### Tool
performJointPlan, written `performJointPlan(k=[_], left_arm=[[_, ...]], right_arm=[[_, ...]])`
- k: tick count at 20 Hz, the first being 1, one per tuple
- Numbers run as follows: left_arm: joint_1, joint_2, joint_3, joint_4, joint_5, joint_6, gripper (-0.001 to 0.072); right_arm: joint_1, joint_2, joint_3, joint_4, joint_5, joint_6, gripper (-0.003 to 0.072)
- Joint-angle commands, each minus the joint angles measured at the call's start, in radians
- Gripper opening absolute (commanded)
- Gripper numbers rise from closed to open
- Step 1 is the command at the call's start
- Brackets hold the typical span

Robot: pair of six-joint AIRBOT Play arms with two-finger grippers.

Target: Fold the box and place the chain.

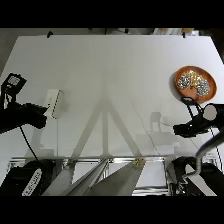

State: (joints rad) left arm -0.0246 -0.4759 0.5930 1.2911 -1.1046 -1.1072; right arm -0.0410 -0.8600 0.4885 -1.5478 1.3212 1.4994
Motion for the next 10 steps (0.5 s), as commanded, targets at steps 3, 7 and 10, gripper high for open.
performJointPlan(k=[3, 7, 10], left_arm=[[-0.014, 0.003, 0.0, -0.02, 0.003, -0.001, 0.0006], [-0.014, 0.003, 0.0, -0.019, 0.001, 0.0, 0.0006], [-0.014, 0.003, 0.0, -0.019, 0.001, 0.0, 0.0006]], right_arm=[[0.0, 0.001, 0.0, 0.0, 0.0, 0.0, 0.0018], [-0.001, 0.001, 0.0, 0.0, 0.0, 0.0, 0.0018], [-0.001, 0.001, 0.0, 0.0, 0.0, 0.0, 0.0018]])
